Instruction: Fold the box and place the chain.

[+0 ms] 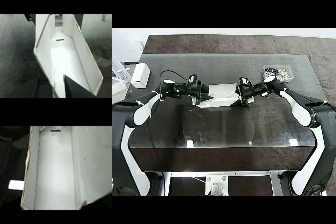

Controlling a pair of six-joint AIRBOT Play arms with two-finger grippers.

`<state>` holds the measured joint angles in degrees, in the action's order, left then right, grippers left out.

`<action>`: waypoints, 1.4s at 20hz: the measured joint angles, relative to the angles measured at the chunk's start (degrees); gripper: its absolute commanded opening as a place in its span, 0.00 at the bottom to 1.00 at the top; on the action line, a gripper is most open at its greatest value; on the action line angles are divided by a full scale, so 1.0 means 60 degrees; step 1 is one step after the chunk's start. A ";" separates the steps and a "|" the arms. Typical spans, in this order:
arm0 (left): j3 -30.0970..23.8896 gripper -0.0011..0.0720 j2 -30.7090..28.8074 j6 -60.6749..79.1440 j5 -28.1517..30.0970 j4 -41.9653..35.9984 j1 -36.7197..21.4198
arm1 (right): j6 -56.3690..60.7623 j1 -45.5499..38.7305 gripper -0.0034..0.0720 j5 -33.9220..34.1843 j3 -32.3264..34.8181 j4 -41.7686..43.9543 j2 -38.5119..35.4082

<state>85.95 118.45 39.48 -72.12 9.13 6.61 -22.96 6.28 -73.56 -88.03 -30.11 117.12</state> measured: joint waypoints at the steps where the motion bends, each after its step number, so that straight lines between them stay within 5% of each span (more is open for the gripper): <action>1: 0.0007 0.50 -0.0095 -0.0004 -0.0025 -0.0135 0.0000 | 0.0000 0.0000 0.81 0.0000 0.0000 0.0000 0.0000; 8: 0.0025 0.49 -0.1111 -0.0583 -0.0572 -0.0288 -0.0579 | 0.0000 0.0000 0.81 0.0004 0.0000 0.0000 0.0000; 9: 0.0025 0.12 -0.1275 -0.0769 -0.0849 -0.0302 -0.0765 | 0.0000 0.0000 0.81 0.0004 0.0000 0.0004 0.0000; 10: 0.0025 0.04 -0.1395 -0.0922 -0.1118 -0.0288 -0.0936 | 0.0000 0.0000 0.81 0.0004 0.0000 0.0004 0.0000; 17: -0.0073 0.03 -0.2463 -0.1690 -0.2714 0.0226 -0.1096 | 0.0000 0.0000 0.81 0.0007 0.0000 0.0007 0.0000; 23: -0.1198 0.03 -0.3654 -0.1931 -0.1676 0.1016 -0.0069 | 0.0000 0.0000 0.81 0.0011 0.0000 0.0007 0.0000; 28: -0.1872 0.04 -0.3701 -0.1974 0.0772 0.1122 0.0794 | 0.0000 0.0000 0.81 0.0011 0.0000 0.0007 0.0000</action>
<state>74.72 96.25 27.64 -67.48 15.86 11.38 -22.96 6.28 -73.49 -88.03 -30.06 117.12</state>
